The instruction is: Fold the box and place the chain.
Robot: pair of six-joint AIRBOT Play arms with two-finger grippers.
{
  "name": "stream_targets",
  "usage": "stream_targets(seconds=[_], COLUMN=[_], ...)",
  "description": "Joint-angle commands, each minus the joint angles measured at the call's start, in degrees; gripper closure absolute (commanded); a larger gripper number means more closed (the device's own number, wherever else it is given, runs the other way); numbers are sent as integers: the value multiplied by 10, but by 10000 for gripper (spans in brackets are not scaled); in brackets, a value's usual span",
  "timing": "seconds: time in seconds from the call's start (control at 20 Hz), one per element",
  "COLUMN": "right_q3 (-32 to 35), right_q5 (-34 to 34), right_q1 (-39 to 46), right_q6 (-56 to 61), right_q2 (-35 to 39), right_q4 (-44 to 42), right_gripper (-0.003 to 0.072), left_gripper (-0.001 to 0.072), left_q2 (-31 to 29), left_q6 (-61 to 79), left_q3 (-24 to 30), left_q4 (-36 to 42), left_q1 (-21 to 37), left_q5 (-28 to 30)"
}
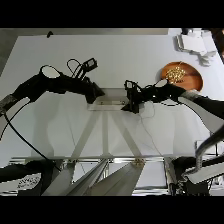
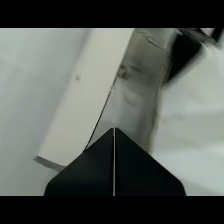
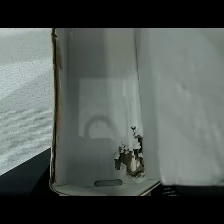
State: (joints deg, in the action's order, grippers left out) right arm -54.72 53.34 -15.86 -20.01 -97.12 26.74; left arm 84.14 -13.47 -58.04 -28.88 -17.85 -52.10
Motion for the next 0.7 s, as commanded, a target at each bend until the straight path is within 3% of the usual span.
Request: stream_targets(seconds=[0.0, 0.2, 0.45, 0.55, 0.65], right_q3=[0, 0, 0, 0, 0], right_q5=[0, 0, 0, 0, 0], right_q1=[0, 0, 0, 0, 0], right_q6=[0, 0, 0, 0, 0], right_q2=[0, 0, 0, 0, 0], right_q4=[0, 0, 0, 0, 0], right_gripper=[253, 253, 253, 253, 253], left_gripper=[699, 699, 699, 699, 700], left_q2=[26, 83, 94, 70, 42], left_q6=[-1, 0, 2, 2, 5], left_q3=[2, 2, 2, 2, 2], left_q4=[90, 83, 27, -19, -68], left_q1=[-3, -3, 0, 17, 48], left_q5=[158, 193, 162, 99, -4])
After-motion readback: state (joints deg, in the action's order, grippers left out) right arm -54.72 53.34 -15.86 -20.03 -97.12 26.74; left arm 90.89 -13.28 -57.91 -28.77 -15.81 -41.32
